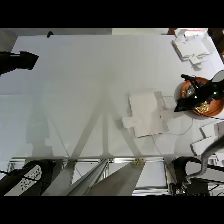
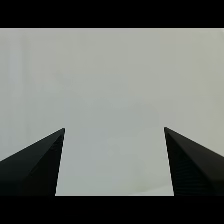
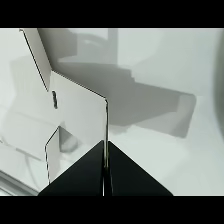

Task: Fold the box and place the chain.

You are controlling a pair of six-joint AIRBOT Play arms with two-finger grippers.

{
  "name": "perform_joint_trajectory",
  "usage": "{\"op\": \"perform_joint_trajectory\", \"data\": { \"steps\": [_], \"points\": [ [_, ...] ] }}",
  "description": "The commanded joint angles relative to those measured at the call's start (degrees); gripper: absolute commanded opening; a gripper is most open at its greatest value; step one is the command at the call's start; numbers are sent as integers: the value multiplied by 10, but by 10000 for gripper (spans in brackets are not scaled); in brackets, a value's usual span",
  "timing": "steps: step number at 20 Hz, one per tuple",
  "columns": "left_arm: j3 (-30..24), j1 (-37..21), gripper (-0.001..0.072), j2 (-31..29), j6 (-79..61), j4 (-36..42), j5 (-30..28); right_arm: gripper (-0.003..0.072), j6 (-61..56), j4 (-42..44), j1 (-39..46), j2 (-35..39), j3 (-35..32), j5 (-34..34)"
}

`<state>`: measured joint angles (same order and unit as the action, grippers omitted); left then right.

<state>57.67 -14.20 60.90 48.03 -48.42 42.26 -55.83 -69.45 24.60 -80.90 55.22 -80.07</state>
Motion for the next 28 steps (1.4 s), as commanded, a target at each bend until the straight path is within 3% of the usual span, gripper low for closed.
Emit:
{"op": "perform_joint_trajectory", "data": {
  "steps": [1,5,8,12,17,28],
  "points": [
    [0,0,699,0,0,0,0,8,15,52,-74,10,0,41],
    [0,0,699,0,0,0,0,8,50,195,-130,38,0,155],
    [0,0,699,0,0,0,0,8,114,332,-148,40,0,190],
    [0,0,699,0,0,0,0,7,118,338,-209,40,-28,316],
    [0,0,699,0,0,0,0,7,118,339,-281,40,-126,491],
    [0,0,699,0,0,0,0,11,111,338,-289,40,-143,508]
  ]
}}
